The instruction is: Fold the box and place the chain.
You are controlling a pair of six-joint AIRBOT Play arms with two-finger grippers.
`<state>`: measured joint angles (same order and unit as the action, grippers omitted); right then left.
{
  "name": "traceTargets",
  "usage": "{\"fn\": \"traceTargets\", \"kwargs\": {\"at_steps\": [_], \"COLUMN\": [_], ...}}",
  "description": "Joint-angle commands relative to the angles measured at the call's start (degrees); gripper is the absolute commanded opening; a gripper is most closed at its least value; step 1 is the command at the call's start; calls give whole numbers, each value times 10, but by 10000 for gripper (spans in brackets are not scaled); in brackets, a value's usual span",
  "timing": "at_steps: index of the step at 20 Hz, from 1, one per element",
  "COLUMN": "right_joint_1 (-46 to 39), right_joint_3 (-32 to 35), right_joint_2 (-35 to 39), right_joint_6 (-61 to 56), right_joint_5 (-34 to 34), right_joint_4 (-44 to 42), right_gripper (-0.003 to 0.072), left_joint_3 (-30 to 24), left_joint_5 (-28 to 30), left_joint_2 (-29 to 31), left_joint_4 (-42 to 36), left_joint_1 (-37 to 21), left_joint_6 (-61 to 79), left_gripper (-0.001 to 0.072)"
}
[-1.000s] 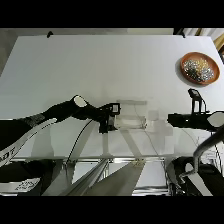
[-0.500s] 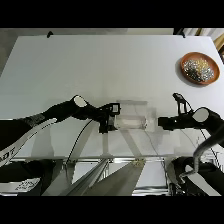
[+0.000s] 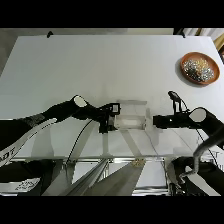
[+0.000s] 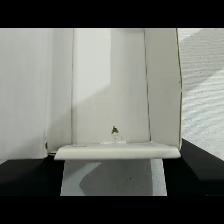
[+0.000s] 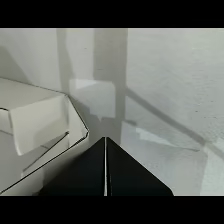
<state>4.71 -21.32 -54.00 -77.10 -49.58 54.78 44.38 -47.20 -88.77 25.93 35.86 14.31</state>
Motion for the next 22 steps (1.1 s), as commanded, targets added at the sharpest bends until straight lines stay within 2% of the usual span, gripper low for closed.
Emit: {"fn": "traceTargets", "kwargs": {"at_steps": [1, 3, 4, 5, 6, 7, 11, 16, 17, 18, 19, 22], "right_joint_1": [2, 2, 2, 2, 2, 2, 5, 63, 70, 75, 77, 78], "right_joint_3": [0, -2, -3, -3, -3, -3, -3, -3, -3, -3, -3, -3], "right_joint_2": [28, 61, 78, 91, 99, 98, 89, 89, 87, 82, 77, 60], "right_joint_6": [7, 11, 11, 11, 13, 28, 41, 54, 54, 53, 51, 21], "right_joint_5": [-8, -9, -12, -20, -30, -40, -42, -49, -49, -49, -45, 0], "right_joint_4": [-9, -9, -10, -13, -22, -33, -42, -81, -81, -80, -80, -51], "right_gripper": [10, 13, 38, 139, 274, 299, 298, 317, 414, 578, 627, 624], "left_joint_3": [0, 0, 0, 0, 0, 0, 0, 0, 0, 0, 0, 0], "left_joint_5": [0, 0, 0, 0, 0, 0, 0, 0, 0, 0, 0, 0], "left_joint_2": [0, 0, 0, 0, 0, 0, 0, 0, 0, 0, 0, 0], "left_joint_4": [0, 0, 0, 0, 0, 0, 0, 0, 0, 0, 0, 0], "left_joint_1": [0, 0, 0, 0, 0, 0, 0, 0, 0, 0, 0, 0], "left_joint_6": [0, 0, 0, 0, 0, 0, 0, 0, 0, 0, 0, 0], "left_gripper": [137, 137, 137, 137, 137, 137, 137, 137, 137, 137, 137, 137]}}
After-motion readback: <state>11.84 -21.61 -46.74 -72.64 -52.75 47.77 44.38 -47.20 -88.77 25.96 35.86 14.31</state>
